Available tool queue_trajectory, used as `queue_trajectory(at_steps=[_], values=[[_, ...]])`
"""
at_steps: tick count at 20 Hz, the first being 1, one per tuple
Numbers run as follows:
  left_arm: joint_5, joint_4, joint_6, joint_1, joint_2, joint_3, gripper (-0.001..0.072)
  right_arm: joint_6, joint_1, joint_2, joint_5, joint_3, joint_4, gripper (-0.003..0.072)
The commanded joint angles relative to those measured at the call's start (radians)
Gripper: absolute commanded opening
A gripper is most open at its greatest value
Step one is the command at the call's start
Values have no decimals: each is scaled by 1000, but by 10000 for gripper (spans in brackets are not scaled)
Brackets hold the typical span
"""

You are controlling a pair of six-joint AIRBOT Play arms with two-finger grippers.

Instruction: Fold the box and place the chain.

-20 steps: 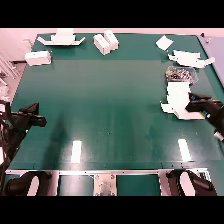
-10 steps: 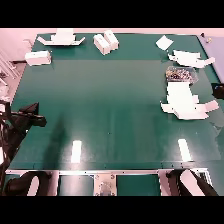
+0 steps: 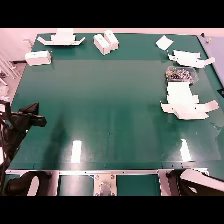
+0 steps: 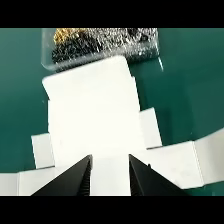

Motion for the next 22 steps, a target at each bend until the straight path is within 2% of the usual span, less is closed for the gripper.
queue_trajectory(at_steps=[1,2,4,5,9,15,22], values=[[0,0,0,1,1,0,21,122,-41,-227,273,235,-153,297],[0,0,0,1,1,0,21,126,-45,-289,339,306,-163,297],[0,0,0,1,1,0,21,132,-45,-376,391,419,-164,306],[0,0,0,1,1,0,21,148,-45,-407,392,466,-164,331],[0,0,0,1,1,0,21,155,-45,-517,404,628,-163,342],[0,0,0,1,1,0,21,109,-45,-631,403,694,-163,413],[0,0,0,1,1,0,21,95,-45,-732,393,797,-163,436]])
